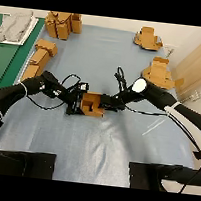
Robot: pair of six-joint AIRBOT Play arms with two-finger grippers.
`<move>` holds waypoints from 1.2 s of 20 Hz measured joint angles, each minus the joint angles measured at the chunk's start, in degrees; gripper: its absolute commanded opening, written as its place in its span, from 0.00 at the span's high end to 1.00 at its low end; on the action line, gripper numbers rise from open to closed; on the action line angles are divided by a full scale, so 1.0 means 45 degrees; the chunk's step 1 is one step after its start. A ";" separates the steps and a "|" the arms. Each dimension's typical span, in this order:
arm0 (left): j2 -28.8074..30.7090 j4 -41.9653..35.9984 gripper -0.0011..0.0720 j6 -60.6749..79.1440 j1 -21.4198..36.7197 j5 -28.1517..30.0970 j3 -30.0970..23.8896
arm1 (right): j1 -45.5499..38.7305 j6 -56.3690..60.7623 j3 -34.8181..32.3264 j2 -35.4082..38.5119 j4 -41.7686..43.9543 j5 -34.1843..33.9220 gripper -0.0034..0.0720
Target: Fold the box.
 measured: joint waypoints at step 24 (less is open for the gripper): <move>0.0000 0.0010 0.59 -0.0491 -0.0010 0.0015 0.0000 | 0.2934 0.5523 0.1928 -0.0942 -0.6518 0.0797 0.46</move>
